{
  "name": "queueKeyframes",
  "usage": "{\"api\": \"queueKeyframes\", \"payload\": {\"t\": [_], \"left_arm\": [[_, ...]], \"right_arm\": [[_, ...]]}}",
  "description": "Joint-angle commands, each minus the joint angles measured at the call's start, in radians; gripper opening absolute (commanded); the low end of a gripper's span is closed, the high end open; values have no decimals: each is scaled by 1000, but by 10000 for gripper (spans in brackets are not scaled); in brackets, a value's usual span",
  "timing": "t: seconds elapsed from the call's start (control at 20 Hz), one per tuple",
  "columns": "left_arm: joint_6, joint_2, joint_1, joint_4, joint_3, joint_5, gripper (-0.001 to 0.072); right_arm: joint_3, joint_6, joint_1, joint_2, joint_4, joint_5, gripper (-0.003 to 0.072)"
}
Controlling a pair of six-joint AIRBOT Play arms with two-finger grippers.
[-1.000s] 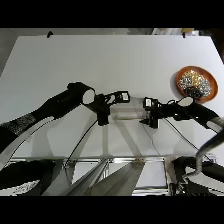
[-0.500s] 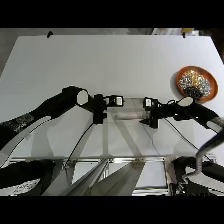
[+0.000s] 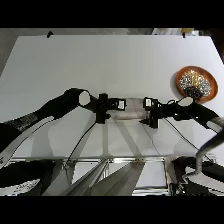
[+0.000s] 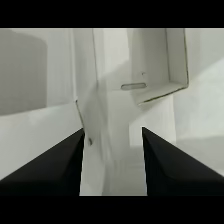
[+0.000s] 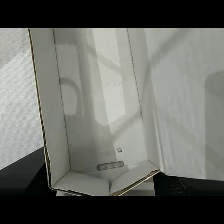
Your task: Fold the box and place the chain.
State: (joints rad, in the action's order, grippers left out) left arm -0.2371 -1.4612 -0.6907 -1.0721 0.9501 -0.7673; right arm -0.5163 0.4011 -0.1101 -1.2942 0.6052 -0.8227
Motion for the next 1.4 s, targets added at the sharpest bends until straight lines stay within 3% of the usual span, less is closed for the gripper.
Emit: {"api": "queueKeyframes", "payload": {"t": [0.0,0.05,0.5,0.6,0.85,0.95,1.05,1.2,1.35], "left_arm": [[34,-13,-16,56,0,-1,346],[45,-15,-16,77,0,0,255],[57,-36,-25,145,0,37,186],[57,-47,-35,145,0,64,123],[54,-66,-61,208,0,130,133],[54,-69,-66,212,0,133,174],[53,-71,-68,212,0,132,315],[53,-71,-72,212,0,132,435],[24,-71,-71,212,0,131,465]], "right_arm": [[-1,0,0,0,0,0,398],[-1,0,0,0,0,0,398],[-1,0,0,0,0,0,398],[-1,0,0,0,0,0,398],[-1,0,0,0,0,0,398],[-1,0,0,0,0,-1,398],[-1,0,0,0,0,0,398],[-1,0,0,0,0,0,398],[-1,0,0,0,0,0,398]]}}
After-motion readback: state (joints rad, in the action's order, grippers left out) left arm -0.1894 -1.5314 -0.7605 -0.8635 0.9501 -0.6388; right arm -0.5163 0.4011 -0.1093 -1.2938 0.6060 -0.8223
